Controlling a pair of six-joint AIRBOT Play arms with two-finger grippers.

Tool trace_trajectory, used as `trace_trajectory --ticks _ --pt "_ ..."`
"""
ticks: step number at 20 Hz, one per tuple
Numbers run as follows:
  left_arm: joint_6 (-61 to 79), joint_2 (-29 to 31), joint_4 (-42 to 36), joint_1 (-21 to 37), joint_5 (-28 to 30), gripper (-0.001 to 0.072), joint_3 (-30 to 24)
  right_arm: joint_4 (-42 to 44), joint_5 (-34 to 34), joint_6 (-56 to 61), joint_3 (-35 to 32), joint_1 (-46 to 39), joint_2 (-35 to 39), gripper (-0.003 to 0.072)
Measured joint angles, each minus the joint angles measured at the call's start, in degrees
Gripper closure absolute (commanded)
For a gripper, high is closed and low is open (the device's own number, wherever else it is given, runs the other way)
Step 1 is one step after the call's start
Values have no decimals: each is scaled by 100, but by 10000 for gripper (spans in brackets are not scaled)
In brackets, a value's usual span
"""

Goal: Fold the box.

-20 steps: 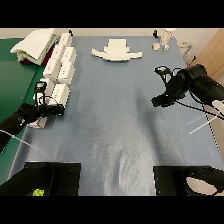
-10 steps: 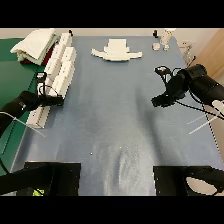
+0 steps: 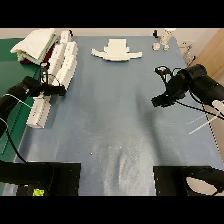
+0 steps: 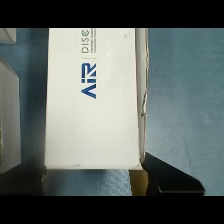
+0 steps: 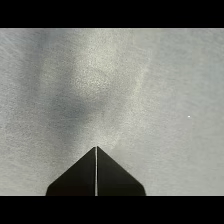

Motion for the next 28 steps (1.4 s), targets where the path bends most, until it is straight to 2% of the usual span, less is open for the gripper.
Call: trace_trajectory --ticks 7,28 --pt "-72 -455 2 -72 42 199 522 0 0 0 0 0 0 670" --pt "-66 -678 -4 -116 273 198 590 0 0 -2 0 0 0 670"
